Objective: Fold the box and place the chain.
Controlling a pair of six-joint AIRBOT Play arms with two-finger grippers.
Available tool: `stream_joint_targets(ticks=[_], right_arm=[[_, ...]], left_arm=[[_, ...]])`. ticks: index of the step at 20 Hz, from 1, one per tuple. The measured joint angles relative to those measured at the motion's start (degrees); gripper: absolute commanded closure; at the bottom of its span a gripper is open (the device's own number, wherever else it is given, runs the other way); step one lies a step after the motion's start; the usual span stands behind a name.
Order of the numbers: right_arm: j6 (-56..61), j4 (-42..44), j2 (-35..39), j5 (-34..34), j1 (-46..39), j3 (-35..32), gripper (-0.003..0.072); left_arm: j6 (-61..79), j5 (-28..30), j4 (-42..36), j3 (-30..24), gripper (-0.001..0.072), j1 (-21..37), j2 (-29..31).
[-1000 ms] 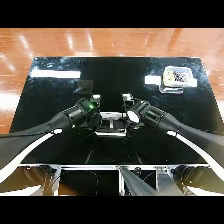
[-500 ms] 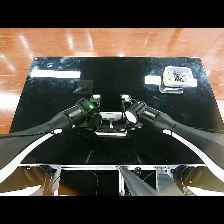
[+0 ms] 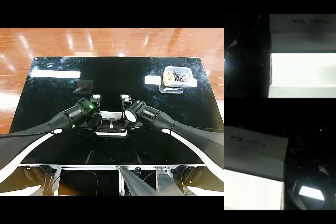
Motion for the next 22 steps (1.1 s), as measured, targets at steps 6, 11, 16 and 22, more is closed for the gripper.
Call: stream_joint_targets(ticks=[6, 11, 16, 22], right_arm=[[-1.29, 0.20, -0.11, -0.11, -0.04, -0.04, 0.0672], [-2.32, 0.28, -0.13, -0.15, 0.00, -0.02, 0.0402], [-2.08, 0.17, -0.17, 2.14, 0.02, 1.11, 0.0177], [-2.69, -0.68, 0.35, 5.79, 0.00, 3.78, 0.0178]], left_arm=[[0.07, 0.07, -0.07, 0.00, 0.0686, 0.00, 0.00], [0.28, 0.13, 0.15, 0.00, 0.0686, 0.00, 0.00], [0.26, 0.17, 0.15, 0.00, 0.0686, 0.00, 0.00], [0.26, 0.17, 0.15, 0.00, 0.0686, 0.00, 0.00]])
